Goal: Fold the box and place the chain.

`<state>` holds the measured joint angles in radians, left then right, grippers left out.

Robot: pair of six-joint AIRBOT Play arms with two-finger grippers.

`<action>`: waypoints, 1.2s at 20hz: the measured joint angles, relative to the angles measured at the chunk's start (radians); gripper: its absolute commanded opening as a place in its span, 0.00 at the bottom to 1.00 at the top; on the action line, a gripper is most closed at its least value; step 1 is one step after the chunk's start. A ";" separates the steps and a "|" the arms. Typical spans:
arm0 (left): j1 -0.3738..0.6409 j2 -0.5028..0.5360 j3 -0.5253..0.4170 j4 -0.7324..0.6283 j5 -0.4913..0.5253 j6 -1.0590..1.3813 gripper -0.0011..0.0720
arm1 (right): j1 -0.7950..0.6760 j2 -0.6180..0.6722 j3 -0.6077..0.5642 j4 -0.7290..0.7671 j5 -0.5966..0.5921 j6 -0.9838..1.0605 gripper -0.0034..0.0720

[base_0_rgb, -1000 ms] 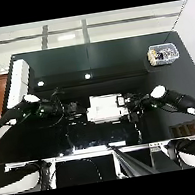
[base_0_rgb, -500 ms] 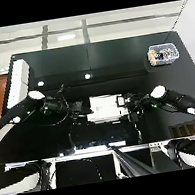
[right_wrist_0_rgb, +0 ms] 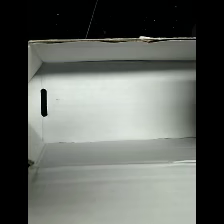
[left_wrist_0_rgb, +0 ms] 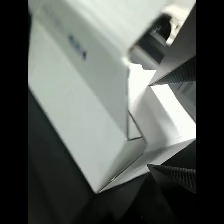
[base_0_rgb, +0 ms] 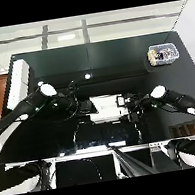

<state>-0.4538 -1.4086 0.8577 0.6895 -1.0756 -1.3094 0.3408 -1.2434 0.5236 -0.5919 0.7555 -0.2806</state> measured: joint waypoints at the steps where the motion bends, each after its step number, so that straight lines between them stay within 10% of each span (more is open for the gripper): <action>1: -0.022 0.000 0.011 0.032 0.019 -0.040 0.77 | 0.000 0.000 0.000 0.000 0.000 0.000 0.23; 24: -0.388 -0.056 0.220 0.812 0.043 -0.872 0.77 | 0.000 0.000 0.000 0.000 0.000 0.000 0.23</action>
